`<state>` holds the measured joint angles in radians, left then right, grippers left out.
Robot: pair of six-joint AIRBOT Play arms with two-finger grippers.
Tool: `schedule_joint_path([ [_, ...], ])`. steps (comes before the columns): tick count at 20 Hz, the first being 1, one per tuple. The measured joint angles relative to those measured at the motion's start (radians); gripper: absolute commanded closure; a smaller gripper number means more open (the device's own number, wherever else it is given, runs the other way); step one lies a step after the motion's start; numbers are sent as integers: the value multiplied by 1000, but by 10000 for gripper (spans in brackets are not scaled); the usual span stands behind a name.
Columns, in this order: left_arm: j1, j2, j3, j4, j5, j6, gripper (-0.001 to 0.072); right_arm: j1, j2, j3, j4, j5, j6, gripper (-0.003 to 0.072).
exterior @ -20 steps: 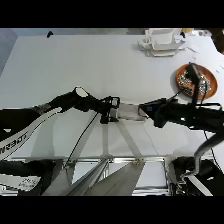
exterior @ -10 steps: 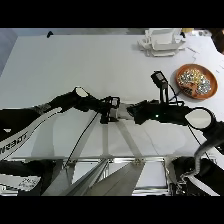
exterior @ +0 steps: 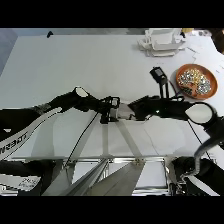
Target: Fold the box and place the chain.
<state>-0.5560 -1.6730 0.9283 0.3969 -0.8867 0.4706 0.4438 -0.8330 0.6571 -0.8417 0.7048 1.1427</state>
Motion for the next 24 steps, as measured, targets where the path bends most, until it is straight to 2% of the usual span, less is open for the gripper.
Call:
schedule_joint_path([
  [2,0,0,0,0,0,0,504,-78,16,42,-74,50,39,534],
  [8,0,0,0,0,0,0,504,-318,-25,87,-404,140,197,517],
  [11,0,0,0,0,0,0,504,-363,-116,91,-493,158,245,294],
  [12,0,0,0,0,0,0,504,-369,-146,91,-509,162,250,282],
  [15,0,0,0,0,0,0,504,-368,-227,89,-539,183,268,299],
  [17,0,0,0,0,0,0,504,-352,-258,84,-549,194,272,402],
  [24,0,0,0,0,0,0,504,-286,-345,44,-581,196,296,404],
])
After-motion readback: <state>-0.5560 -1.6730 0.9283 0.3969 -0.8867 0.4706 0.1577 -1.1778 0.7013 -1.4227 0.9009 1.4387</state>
